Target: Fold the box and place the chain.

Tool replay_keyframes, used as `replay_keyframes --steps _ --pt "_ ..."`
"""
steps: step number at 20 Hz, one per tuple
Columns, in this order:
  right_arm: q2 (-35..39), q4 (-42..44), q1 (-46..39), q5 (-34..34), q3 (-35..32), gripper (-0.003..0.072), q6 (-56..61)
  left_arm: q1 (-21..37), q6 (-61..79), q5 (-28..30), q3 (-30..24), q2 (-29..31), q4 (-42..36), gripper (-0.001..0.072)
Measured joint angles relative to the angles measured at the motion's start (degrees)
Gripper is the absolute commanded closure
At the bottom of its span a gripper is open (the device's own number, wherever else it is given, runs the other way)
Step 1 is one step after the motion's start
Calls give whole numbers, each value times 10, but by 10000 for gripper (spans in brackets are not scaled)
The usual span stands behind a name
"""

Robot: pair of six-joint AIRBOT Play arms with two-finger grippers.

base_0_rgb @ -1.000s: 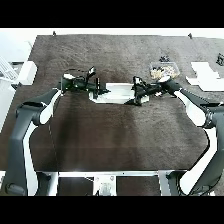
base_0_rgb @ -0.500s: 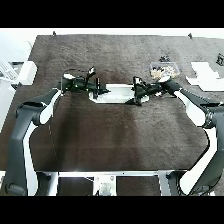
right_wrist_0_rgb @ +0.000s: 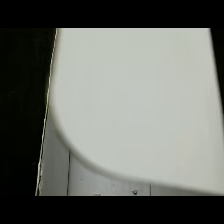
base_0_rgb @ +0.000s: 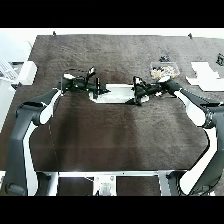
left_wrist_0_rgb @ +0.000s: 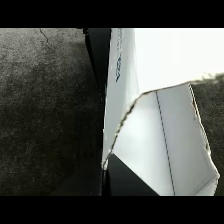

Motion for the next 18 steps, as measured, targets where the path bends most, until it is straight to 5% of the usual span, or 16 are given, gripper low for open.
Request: replay_keyframes --steps 15,16,18 --pt "0 1 0 0 0 60 0 0 0 2 0 0 -1 686" --pt "0 1 0 0 0 60 0 0 0 3 0 0 -2 561" --pt "0 1 0 0 0 60 0 0 -2 2 0 0 -5 512"
